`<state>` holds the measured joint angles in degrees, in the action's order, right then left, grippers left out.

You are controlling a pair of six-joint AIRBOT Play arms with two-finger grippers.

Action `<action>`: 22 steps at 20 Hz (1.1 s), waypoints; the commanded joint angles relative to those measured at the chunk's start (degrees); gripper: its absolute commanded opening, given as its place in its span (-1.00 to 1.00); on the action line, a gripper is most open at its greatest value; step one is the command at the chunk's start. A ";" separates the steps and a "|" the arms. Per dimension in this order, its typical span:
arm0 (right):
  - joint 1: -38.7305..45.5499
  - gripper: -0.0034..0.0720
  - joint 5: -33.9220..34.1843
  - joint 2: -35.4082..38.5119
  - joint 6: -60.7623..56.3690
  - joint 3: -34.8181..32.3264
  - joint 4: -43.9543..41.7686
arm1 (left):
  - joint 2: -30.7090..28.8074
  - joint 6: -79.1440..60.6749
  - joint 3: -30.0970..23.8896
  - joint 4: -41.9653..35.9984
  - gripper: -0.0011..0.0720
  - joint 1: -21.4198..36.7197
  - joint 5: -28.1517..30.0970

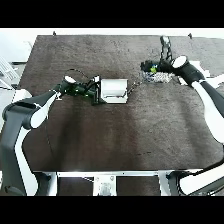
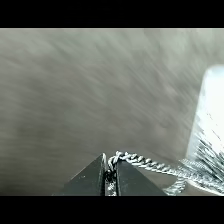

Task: Fold the box and place the chain.

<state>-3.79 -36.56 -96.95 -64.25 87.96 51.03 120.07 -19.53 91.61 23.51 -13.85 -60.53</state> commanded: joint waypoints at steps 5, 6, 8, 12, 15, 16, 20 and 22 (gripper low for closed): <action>-10.32 -0.90 -1.49 22.93 -13.05 0.02 22.73 | -0.04 -0.02 0.02 0.02 0.01 0.02 0.02; -12.61 -0.90 -1.53 25.44 -15.04 0.02 26.67 | -0.04 -0.02 0.02 0.02 0.01 0.02 0.02; -17.18 -0.90 -1.53 29.18 -18.43 0.02 33.44 | -0.04 -0.02 0.02 0.02 0.01 0.02 0.02; -24.92 -0.90 -1.64 32.72 -22.71 0.02 41.88 | -0.04 -0.02 0.02 0.02 0.01 0.02 0.02; -27.96 -0.90 -1.64 32.76 -22.82 -0.15 42.27 | -0.04 -0.02 0.02 0.02 0.01 0.02 0.02; -28.55 -0.90 -1.62 32.65 -22.99 -0.22 42.27 | -0.04 -0.02 0.02 0.02 0.01 0.02 0.02; -29.38 -0.90 -0.94 30.29 -24.26 -0.22 41.79 | -0.04 -0.02 0.02 0.02 0.01 0.02 0.02; -29.75 -0.90 -0.94 28.20 -24.26 -0.22 41.51 | -0.04 -0.02 0.02 0.02 0.01 0.02 0.02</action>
